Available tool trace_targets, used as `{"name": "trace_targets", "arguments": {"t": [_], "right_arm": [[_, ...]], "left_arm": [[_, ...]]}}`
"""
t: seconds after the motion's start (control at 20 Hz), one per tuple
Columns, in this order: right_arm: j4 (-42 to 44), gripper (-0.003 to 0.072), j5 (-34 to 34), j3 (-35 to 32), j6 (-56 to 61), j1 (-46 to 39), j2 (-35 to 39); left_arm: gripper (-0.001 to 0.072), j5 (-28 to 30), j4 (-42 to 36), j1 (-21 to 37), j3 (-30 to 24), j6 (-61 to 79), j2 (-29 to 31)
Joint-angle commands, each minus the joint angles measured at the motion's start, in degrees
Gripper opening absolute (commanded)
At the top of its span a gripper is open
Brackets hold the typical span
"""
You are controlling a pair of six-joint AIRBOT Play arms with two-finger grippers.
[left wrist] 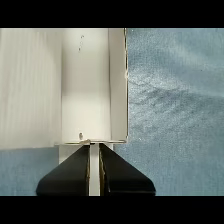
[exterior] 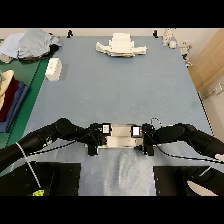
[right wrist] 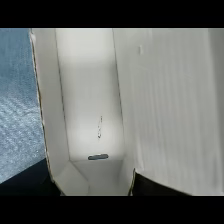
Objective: Fold the box.
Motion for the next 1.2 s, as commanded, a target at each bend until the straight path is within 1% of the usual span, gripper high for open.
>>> {"name": "trace_targets", "arguments": {"t": [0.0,0.05,0.15,0.2,0.25,0.3,0.75,0.8,0.85,0.9,0.95,1.05,1.15], "right_arm": [[0.02,0.051,0.09,-0.02,0.0,0.0,0.04],[0.02,0.0511,0.09,-0.02,0.0,0.0,0.02],[0.02,0.0511,0.09,-0.02,0.0,0.0,0.04],[0.0,0.0511,0.07,-0.02,0.0,0.0,0.04],[0.02,0.051,0.09,-0.02,0.0,0.0,0.04],[0.0,0.051,0.09,-0.02,0.0,0.0,0.04],[0.02,0.0511,0.09,-0.02,0.0,0.0,0.04],[0.0,0.0511,0.09,-0.02,0.0,0.0,0.04],[0.02,0.0511,0.09,-0.02,0.0,0.0,0.04],[0.0,0.0511,0.09,-0.02,0.0,0.0,0.04],[0.02,0.0511,0.09,-0.02,0.0,0.0,0.04],[0.02,0.0511,0.09,-0.02,0.0,0.0,0.04],[0.02,0.051,0.09,-0.02,0.0,0.0,0.04]], "left_arm": [[0.0102,0.81,-4.46,-0.15,0.17,3.32,-0.39],[0.0102,0.92,-5.99,-0.15,0.15,4.63,-0.46],[0.0106,1.31,-6.67,-0.15,0.15,4.74,-0.5],[0.0226,1.31,-6.67,-0.15,0.15,4.7,-0.81],[0.0481,1.25,-6.69,-0.13,0.13,4.59,-1.27],[0.0545,1.25,-6.67,-0.13,0.13,4.0,-1.66],[0.0544,1.29,-6.58,-0.13,0.13,4.02,-1.99],[0.0473,1.27,-6.36,-0.13,0.13,3.96,-1.99],[0.0217,1.27,-5.51,-0.13,0.13,2.64,-1.88],[0.0034,1.27,-4.15,-0.11,0.15,1.77,-1.57],[0.0012,1.22,-2.49,-0.09,0.15,-0.28,-1.11],[0.0012,1.09,2.21,0.17,0.22,-7.58,0.13],[0.0011,-0.9,8.55,1.18,0.76,-17.57,2.91]]}}
